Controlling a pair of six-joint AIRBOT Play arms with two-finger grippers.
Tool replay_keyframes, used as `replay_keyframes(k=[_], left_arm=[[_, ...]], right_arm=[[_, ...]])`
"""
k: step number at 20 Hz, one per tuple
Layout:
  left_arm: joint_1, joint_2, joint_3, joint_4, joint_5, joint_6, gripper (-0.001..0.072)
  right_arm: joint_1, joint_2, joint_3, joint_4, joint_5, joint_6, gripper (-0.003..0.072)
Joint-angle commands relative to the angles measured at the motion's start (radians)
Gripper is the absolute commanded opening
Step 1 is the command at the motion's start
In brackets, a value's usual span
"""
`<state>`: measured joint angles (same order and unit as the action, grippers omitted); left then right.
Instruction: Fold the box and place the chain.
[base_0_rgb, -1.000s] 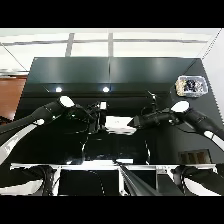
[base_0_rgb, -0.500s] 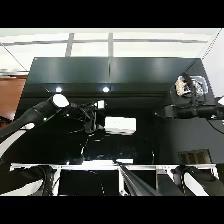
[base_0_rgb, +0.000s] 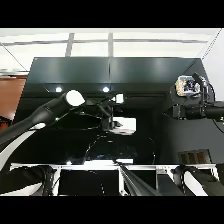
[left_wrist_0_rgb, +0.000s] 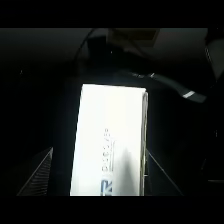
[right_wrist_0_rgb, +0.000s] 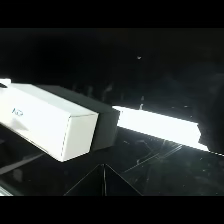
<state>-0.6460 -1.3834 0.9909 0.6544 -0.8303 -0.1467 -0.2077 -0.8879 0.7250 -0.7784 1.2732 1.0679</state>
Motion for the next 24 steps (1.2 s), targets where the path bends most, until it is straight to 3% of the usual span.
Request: replay_keyframes(k=[1, 6, 14, 24], left_arm=[[-0.025, -0.093, 0.065, 0.006, -0.02, -0.071, 0.0715], [-0.024, -0.122, 0.064, 0.094, -0.06, -0.165, 0.0715], [-0.025, -0.122, 0.064, 0.105, -0.152, -0.092, 0.0715], [-0.077, -0.151, 0.064, 0.184, -0.094, -0.105, 0.0716]], right_arm=[[-0.003, 0.001, 0.0, -0.006, -0.002, 0.002, 0.0015], [-0.003, 0.001, 0.0, -0.011, -0.004, 0.001, 0.0016], [-0.003, 0.001, -0.001, -0.028, -0.032, 0.001, 0.0016], [-0.003, 0.001, -0.001, -0.035, -0.033, 0.002, 0.0016]])
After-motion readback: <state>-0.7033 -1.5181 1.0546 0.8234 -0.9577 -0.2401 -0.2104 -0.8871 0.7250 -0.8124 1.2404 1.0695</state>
